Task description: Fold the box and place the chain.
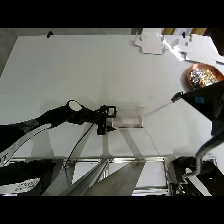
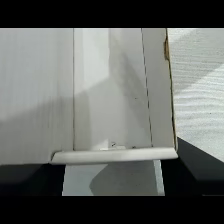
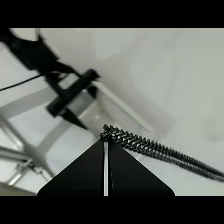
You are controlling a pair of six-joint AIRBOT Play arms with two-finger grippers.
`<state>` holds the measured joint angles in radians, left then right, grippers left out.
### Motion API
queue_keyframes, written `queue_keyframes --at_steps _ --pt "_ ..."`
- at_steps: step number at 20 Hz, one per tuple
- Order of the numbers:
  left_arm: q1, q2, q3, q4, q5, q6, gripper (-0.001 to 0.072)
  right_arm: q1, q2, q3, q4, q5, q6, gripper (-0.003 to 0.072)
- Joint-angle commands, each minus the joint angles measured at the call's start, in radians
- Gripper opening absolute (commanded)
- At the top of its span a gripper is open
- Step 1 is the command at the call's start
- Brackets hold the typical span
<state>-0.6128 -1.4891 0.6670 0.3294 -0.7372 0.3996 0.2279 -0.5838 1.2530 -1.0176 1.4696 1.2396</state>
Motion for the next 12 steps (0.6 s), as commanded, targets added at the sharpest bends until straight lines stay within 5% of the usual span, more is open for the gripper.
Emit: queue_keyframes --at_steps 1,12 --pt "0.0 0.001 0.0 0.0 0.0 0.0 0.0108 0.089 0.021 -0.014 0.066 -0.022 0.007 0.0011" --pt "0.0 0.001 0.0 0.001 0.0 0.0 0.0108 0.112 -0.093 -0.424 0.139 -0.32 -0.246 0.0011"
